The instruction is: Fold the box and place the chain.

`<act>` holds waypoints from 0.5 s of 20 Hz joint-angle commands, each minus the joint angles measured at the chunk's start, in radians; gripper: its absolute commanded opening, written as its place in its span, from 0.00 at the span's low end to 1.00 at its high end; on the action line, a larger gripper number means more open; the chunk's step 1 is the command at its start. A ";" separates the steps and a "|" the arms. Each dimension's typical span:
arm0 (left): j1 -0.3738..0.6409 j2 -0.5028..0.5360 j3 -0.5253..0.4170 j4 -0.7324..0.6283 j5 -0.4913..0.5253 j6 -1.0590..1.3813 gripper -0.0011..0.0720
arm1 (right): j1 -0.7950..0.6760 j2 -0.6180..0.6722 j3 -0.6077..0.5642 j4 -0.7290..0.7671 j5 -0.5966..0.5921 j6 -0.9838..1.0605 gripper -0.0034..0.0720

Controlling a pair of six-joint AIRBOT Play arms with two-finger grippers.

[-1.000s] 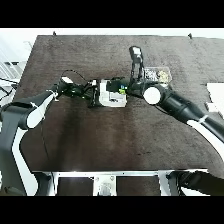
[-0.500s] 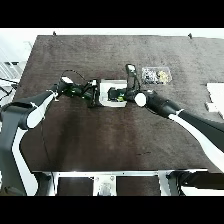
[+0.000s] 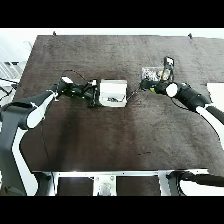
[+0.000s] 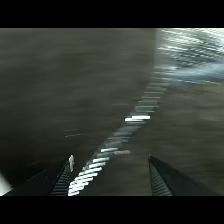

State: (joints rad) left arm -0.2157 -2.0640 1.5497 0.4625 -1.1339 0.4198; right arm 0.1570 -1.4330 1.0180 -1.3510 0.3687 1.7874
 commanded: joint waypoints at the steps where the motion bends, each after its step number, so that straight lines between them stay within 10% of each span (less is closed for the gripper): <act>1: -0.001 0.000 0.000 0.000 0.000 0.000 0.39 | -0.097 -0.135 0.057 0.164 -0.016 -0.155 0.78; 10: -0.001 0.000 0.000 0.000 0.000 0.000 0.39 | -0.089 -0.441 0.373 0.527 0.073 -0.454 0.72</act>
State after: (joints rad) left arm -0.2157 -2.0640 1.5497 0.4625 -1.1343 0.4194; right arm 0.0669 -1.8019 1.3128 -0.9607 0.4068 1.4456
